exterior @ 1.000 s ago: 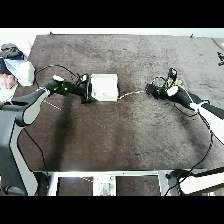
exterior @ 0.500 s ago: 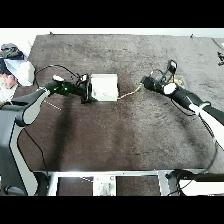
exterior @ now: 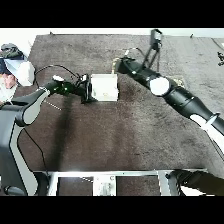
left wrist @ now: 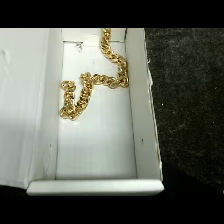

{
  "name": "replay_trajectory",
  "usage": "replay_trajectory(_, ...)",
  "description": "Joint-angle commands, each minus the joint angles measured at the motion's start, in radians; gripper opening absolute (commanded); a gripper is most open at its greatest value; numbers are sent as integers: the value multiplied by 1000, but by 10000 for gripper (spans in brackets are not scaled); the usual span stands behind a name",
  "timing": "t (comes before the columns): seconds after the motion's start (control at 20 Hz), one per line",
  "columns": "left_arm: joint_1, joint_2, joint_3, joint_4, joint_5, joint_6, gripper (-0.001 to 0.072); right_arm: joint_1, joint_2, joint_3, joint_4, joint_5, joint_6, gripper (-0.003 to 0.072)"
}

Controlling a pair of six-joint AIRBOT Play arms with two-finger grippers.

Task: Fold the box and place the chain.

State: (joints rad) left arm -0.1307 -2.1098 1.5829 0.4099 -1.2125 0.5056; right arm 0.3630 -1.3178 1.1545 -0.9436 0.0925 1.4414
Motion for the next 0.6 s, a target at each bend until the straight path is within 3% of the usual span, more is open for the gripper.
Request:
replay_trajectory(0.0,1,0,0,0,0,0,348,93,-68,78,-13,-26,-8,-11)
replay_trajectory(0.25,1,0,0,0,0,0,348,98,-178,84,-40,30,-6,-11)
replay_trajectory(0.4,1,0,0,0,0,0,348,65,-224,84,-59,137,-5,-10)
replay_trajectory(0.45,1,0,0,0,0,0,348,51,-237,84,-63,185,-5,27)
replay_trajectory(0.5,1,0,0,0,0,0,348,37,-244,84,-75,230,-6,265)
replay_trajectory(0.55,1,0,0,0,0,0,349,24,-245,84,-116,271,-5,347)
